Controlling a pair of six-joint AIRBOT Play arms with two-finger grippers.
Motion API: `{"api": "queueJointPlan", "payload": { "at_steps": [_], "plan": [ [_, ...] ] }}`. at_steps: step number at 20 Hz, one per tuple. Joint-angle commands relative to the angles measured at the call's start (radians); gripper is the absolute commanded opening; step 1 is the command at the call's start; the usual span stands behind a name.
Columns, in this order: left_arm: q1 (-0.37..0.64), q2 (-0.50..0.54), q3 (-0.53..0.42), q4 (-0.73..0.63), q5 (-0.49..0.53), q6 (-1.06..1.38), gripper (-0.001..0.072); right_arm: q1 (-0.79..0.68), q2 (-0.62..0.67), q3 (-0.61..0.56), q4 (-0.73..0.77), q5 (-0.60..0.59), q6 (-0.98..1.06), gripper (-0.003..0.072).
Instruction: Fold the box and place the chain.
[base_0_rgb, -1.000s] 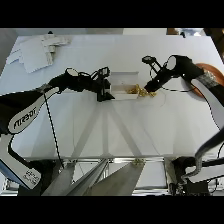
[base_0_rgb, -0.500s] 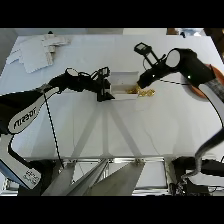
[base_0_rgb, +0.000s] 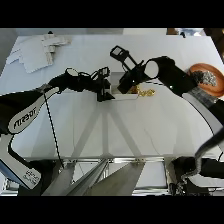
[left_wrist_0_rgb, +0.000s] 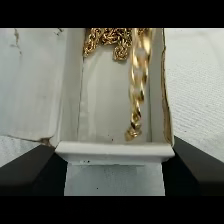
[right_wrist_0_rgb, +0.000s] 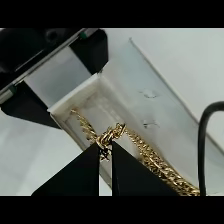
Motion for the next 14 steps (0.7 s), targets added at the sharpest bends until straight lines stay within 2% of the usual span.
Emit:
{"api": "queueJointPlan", "payload": {
  "at_steps": [1,2,4,6,14],
  "plan": [
    [0.000,0.000,0.000,0.000,0.000,0.000,0.0278,0.014,-0.037,0.001,-0.026,0.063,0.002,0.0025],
    [0.000,0.000,0.000,0.000,0.000,0.000,0.0278,0.014,-0.034,0.001,-0.026,0.076,0.002,0.0073],
    [0.000,0.000,0.000,0.000,0.000,0.000,0.0278,0.014,-0.021,0.001,-0.025,0.089,0.002,0.0098],
    [0.000,0.000,0.000,0.000,0.000,0.000,0.0278,0.014,-0.003,0.001,-0.025,0.089,-0.001,0.0269],
    [0.000,0.000,0.000,0.000,0.000,0.000,0.0278,-0.061,0.190,0.001,-0.026,0.134,-0.002,0.0276]
  ]
}}
